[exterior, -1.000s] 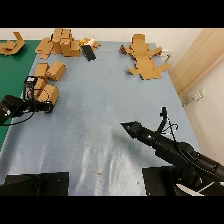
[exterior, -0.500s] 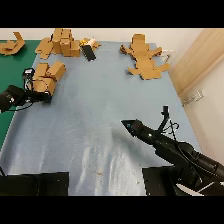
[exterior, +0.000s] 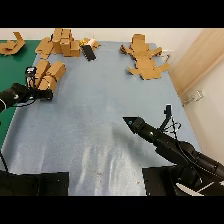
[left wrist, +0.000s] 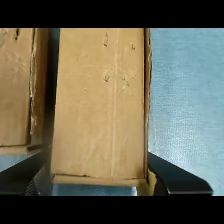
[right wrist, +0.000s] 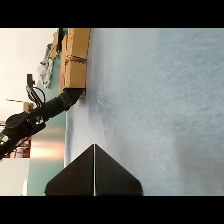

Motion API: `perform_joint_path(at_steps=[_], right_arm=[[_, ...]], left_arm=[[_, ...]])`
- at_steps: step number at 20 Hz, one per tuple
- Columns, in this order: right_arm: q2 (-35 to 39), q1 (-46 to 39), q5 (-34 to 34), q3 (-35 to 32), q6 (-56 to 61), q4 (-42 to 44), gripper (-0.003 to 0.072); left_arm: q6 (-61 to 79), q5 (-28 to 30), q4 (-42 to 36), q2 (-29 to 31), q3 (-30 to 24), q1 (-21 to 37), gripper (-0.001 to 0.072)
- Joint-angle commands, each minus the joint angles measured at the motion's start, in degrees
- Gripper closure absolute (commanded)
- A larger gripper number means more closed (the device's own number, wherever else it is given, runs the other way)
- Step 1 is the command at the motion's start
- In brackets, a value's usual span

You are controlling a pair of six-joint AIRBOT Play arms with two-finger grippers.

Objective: Fold the box.

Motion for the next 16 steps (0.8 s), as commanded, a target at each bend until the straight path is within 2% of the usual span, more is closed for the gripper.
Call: perform_joint_path(at_steps=[1,3,6,7,8,12,16], right_arm=[[-0.04,-0.07,0.13,0.04,-0.02,-1.64,0.0658],[-0.04,-0.07,0.11,0.02,-0.02,-1.62,0.0467],[-0.04,-0.07,0.11,0.02,-0.04,-1.84,0.0414],[-0.04,-0.07,0.11,0.02,-0.02,-1.95,0.0322],[-0.04,-0.07,0.11,0.02,-0.02,-1.99,0.0268],[-0.04,-0.04,0.09,0.04,0.0,-1.99,0.0267],[-0.04,-0.04,0.09,0.02,0.0,-1.99,0.0268]], left_arm=[[-0.11,-1.77,0.0,-0.22,0.85,0.04,0.0013],[-1.22,-5.84,0.2,0.39,2.19,0.74,0.0012],[-2.71,-12.5,0.26,0.83,4.66,2.16,0.0013],[-2.78,-14.58,0.59,0.83,5.35,2.27,0.0013],[-3.76,-16.09,1.18,0.83,6.03,2.27,0.0013],[-11.63,-21.79,7.82,0.85,10.43,2.29,0.0013],[-18.25,-28.35,16.68,0.85,17.46,2.29,0.0013]])
